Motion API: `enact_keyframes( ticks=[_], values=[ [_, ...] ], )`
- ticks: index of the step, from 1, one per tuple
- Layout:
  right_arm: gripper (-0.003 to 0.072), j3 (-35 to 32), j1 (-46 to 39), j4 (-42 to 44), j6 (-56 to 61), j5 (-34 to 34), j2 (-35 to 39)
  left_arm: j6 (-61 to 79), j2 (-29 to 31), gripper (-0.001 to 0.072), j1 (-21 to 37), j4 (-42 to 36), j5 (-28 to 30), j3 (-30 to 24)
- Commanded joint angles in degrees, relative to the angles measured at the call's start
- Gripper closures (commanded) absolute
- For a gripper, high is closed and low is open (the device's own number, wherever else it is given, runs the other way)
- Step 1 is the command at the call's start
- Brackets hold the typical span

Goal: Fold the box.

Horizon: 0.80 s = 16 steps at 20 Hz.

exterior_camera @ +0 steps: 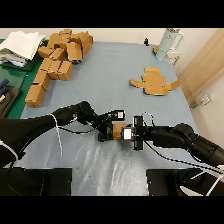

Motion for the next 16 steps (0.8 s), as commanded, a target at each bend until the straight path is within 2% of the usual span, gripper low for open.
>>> enact_keyframes(
  ticks=[1,3,4,9,10,11,12,16],
  values=[
    [0.0544,0.0,0.1,0.0,0.0,0.4,0.6,0.0,0.0,0.0296,0.0,0.0,0.0,0.0],
    [0.0549,0.0,0.0,0.0,0.0,1.1,0.6,0.0,0.0,0.0296,0.0,0.0,0.0,0.0],
    [0.0601,0.0,0.1,-0.2,0.0,1.6,0.6,0.0,0.0,0.0295,0.0,0.0,0.0,0.0],
    [0.0597,0.0,0.0,-1.9,0.0,4.5,0.6,0.0,0.0,0.0296,0.0,0.0,0.0,0.0],
    [0.0576,0.0,0.0,-1.9,0.0,4.5,0.6,0.0,0.0,0.0296,0.0,0.0,0.0,0.0],
    [0.0487,0.0,0.0,-1.9,0.0,4.5,0.6,0.0,0.0,0.0295,0.0,0.0,0.0,0.0],
    [0.0353,0.0,0.1,-1.9,0.0,4.3,0.6,0.0,0.0,0.0296,0.0,0.0,0.0,0.0],
    [0.0317,-0.1,0.0,-1.4,0.0,1.9,0.4,0.0,0.0,0.0295,0.0,0.0,0.0,0.0]
  ],
)
